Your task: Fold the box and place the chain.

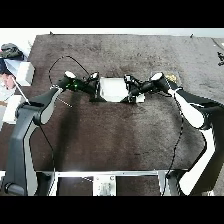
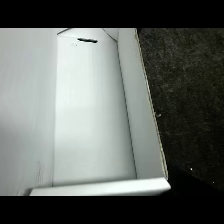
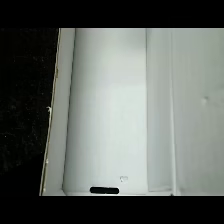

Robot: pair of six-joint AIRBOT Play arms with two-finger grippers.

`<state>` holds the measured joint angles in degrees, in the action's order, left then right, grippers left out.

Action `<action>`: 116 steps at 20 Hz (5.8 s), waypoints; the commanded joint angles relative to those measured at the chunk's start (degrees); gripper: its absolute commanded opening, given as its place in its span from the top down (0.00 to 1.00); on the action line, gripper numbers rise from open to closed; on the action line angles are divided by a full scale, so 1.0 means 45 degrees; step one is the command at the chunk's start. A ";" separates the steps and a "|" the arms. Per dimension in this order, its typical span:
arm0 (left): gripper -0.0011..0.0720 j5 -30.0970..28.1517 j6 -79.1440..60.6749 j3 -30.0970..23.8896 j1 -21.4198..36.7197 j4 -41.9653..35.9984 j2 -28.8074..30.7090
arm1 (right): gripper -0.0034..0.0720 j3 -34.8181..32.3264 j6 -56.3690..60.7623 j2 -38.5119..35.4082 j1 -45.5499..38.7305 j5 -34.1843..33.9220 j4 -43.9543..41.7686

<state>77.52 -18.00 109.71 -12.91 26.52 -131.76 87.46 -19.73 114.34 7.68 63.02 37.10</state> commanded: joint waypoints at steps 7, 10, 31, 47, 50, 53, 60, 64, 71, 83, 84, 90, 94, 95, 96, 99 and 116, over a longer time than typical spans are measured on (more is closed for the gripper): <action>0.28 -0.0029 -0.0005 0.0000 -0.0005 0.0005 -0.0005 | 0.33 0.0005 -0.0005 0.0000 -0.0005 -0.0010 -0.0015; 0.28 -0.0029 -0.0005 0.0000 -0.0005 0.0000 -0.0005 | 0.33 0.0005 0.0000 0.0000 -0.0005 -0.0010 -0.0010; 0.28 -0.0753 0.1457 0.0000 -0.0005 0.0194 0.0010 | 0.02 0.0005 0.1802 -0.2516 -0.1394 0.0957 0.0899; 0.28 -0.0661 0.1268 0.0000 -0.0005 0.0214 0.0010 | 0.93 -0.0019 0.2395 -0.1724 -0.0112 -0.0971 -0.3405; 0.28 -0.0656 0.1268 0.0000 -0.0005 0.0214 0.0005 | 0.93 -0.0019 0.2395 -0.1617 -0.0117 -0.2302 -0.3531; 0.28 -0.0661 0.1234 0.0000 -0.0005 0.0214 0.0010 | 0.94 -0.0019 0.2380 -0.1608 -0.0121 -0.3721 -0.3288; 0.28 -0.0665 0.1229 0.0000 -0.0005 0.0199 0.0005 | 0.94 -0.0019 0.2288 -0.1171 -0.0117 -0.3886 -0.1710; 0.28 -0.0656 0.1239 0.0000 -0.0005 0.0180 0.0005 | 0.94 -0.0019 0.2293 -0.0957 -0.0112 -0.3667 -0.1413; 0.28 -0.0661 0.1282 0.0000 -0.0005 0.0053 0.0005 | 0.94 0.0039 0.2273 -0.0646 -0.0112 -0.3677 -0.0525; 0.28 -0.0704 0.1273 0.0000 -0.0005 0.0049 0.0005 | 0.54 0.0418 0.2560 -0.3483 -0.0228 -0.1729 0.2759; 0.28 -0.0704 0.1273 0.0000 -0.0005 0.0049 0.0005 | 0.16 0.0418 0.2885 -0.3653 -0.0228 -0.1384 0.3356; 0.28 -0.0704 0.1273 0.0000 -0.0005 0.0049 0.0005 | 0.06 0.0078 0.3638 -0.3249 -0.0092 -0.0058 0.4575; 0.28 -0.0704 0.1273 0.0000 -0.0005 0.0049 0.0005 | 0.06 0.0019 0.3638 -0.2477 0.0403 -0.0131 0.4906; 0.28 -0.0704 0.1273 0.0000 -0.0005 0.0049 0.0005 | 0.06 0.0019 0.3638 -0.2322 0.0481 -0.0384 0.4901; 0.28 -0.0704 0.1273 0.0000 -0.0005 0.0049 0.0005 | 0.06 0.0019 0.3638 -0.2220 0.0529 -0.0670 0.4896; 0.28 -0.0704 0.1273 0.0000 -0.0005 0.0049 0.0010 | 0.18 0.0005 0.3633 -0.2195 0.0549 -0.1078 0.4454; 0.28 -0.0699 0.1273 0.0000 -0.0005 0.0049 0.0005 | 0.41 -0.0019 0.2856 -0.1749 0.0661 -0.1384 0.2526</action>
<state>74.30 -12.36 109.73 -12.84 26.79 -131.72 87.39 -5.13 105.73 10.59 56.93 51.88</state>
